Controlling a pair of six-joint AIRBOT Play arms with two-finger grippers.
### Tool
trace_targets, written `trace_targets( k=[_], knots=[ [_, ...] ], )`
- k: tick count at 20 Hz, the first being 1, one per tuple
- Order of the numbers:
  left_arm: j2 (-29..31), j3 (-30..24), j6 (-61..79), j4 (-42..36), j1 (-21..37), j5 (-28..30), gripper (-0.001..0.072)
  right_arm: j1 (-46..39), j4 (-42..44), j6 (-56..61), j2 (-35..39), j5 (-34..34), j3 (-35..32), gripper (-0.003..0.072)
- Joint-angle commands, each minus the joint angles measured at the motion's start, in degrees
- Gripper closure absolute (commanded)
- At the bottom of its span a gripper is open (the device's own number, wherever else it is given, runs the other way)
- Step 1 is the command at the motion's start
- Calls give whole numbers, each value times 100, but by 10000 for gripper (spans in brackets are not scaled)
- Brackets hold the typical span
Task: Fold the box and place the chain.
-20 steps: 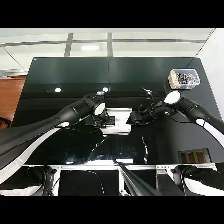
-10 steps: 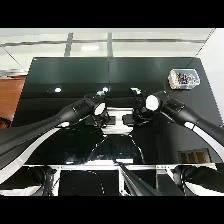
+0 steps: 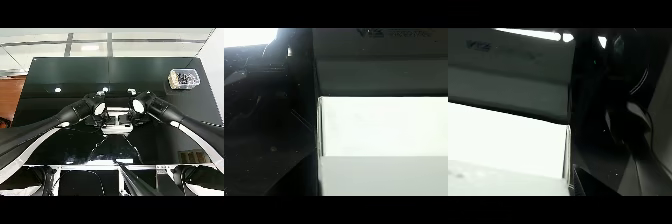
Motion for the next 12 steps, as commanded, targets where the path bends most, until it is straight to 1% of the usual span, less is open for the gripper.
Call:
trace_targets(
  k=[1, 3, 4, 5, 6, 7, 9, 10, 11, 12],
  knots=[
    [0, 0, 0, 4, 2, -7, 684, 107, -96, 431, -168, 57, 55, 383],
    [0, 0, 0, 4, 2, -7, 684, 107, -96, 520, -177, 52, 55, 386],
    [0, 0, 0, 4, 2, -4, 684, 107, -96, 516, -177, 68, 55, 536],
    [0, 0, 0, 4, 2, -4, 684, 107, -94, 522, -179, 68, 55, 568],
    [0, 0, 0, 4, 2, -4, 684, 107, -87, 544, -177, 52, 55, 690],
    [0, 0, 0, 7, 2, -4, 684, 107, -94, 610, -179, 50, 55, 677],
    [0, 0, 0, 4, 2, -4, 684, 107, -166, 708, -179, 55, 55, 673],
    [0, 0, 0, 7, 2, -4, 684, 105, -201, 761, -177, 52, 55, 654],
    [0, 0, 0, 7, 2, -4, 684, 107, -197, 807, -177, 52, 55, 463],
    [0, 0, 0, 7, 2, -4, 684, 107, -197, 817, -177, 52, 55, 412]
  ],
)
